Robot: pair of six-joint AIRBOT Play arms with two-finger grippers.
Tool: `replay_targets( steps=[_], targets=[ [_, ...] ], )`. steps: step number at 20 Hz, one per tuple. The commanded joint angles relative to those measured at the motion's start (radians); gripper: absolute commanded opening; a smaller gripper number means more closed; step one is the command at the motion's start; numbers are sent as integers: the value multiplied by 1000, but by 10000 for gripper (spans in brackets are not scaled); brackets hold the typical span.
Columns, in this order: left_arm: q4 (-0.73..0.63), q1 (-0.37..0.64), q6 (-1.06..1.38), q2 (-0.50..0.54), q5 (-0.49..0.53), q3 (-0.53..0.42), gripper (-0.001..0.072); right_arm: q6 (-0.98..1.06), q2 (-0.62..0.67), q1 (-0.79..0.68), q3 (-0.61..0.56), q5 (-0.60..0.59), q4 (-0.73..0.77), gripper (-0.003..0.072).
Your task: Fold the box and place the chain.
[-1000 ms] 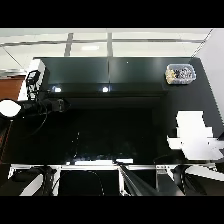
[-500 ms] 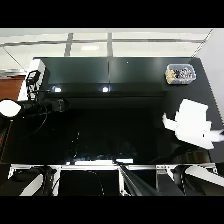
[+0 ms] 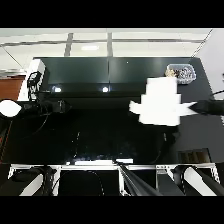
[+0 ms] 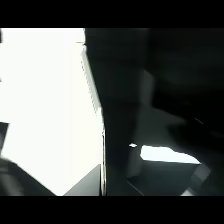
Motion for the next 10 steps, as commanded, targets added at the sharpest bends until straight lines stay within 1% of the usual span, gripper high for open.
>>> replay_targets(
  steps=[1, 2, 3, 4, 6, 7, 8, 10],
  targets=[
    [-46, -1, 6, -13, -29, -1, 713, -2, 103, 218, -214, -175, 260, 22],
    [-101, 0, 35, -27, -45, -1, 712, -11, 111, 286, -276, -227, 310, 22],
    [-183, -1, 111, -51, -66, -1, 707, -16, 111, 364, -332, -286, 336, 23],
    [-269, -1, 193, -82, -85, -1, 707, -15, 111, 437, -374, -350, 335, 22],
    [-412, 0, 284, -158, -105, 9, 706, -11, 111, 539, -416, -438, 336, 22],
    [-460, 0, 306, -204, -125, 31, 706, -8, 111, 578, -423, -462, 335, 22],
    [-491, -2, 323, -258, -166, 68, 694, -8, 111, 603, -423, -472, 333, 22],
    [-499, -23, 325, -374, -253, 167, 694, -8, 111, 637, -423, -482, 333, 23]
  ],
)
